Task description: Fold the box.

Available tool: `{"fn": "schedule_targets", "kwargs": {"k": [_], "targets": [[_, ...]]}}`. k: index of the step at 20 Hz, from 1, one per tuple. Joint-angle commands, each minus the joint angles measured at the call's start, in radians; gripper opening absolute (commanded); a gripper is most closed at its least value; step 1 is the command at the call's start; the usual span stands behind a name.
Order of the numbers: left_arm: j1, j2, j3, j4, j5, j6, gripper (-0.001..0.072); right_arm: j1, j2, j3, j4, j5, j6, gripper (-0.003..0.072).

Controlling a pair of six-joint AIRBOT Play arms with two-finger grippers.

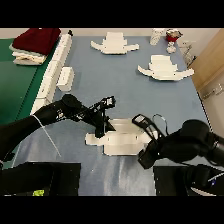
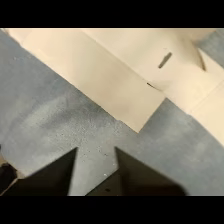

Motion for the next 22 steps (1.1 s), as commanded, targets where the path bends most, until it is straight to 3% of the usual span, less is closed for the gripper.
{"fn": "schedule_targets", "kwargs": {"k": [1, 5, 13, 16, 22], "targets": [[0.000, -0.001, 0.000, 0.000, 0.000, 0.000, 0.0015, 0.215, -0.049, -0.016, -0.240, 0.119, -0.014, 0.0717], [0.000, -0.001, 0.000, 0.000, 0.000, 0.000, 0.0015, 0.229, -0.174, -0.016, -0.303, 0.206, -0.137, 0.0716], [0.000, -0.001, 0.000, 0.000, 0.000, 0.000, 0.0015, 0.228, -0.336, -0.016, -0.416, 0.237, -0.097, 0.0716], [0.001, -0.001, 0.000, 0.000, 0.000, 0.000, 0.0015, 0.228, -0.302, -0.008, -0.564, 0.247, 0.148, 0.0717], [0.001, -0.001, 0.000, 0.000, 0.000, 0.000, 0.0015, 0.187, -0.174, -0.005, -0.580, 0.245, 0.163, 0.0716]]}}
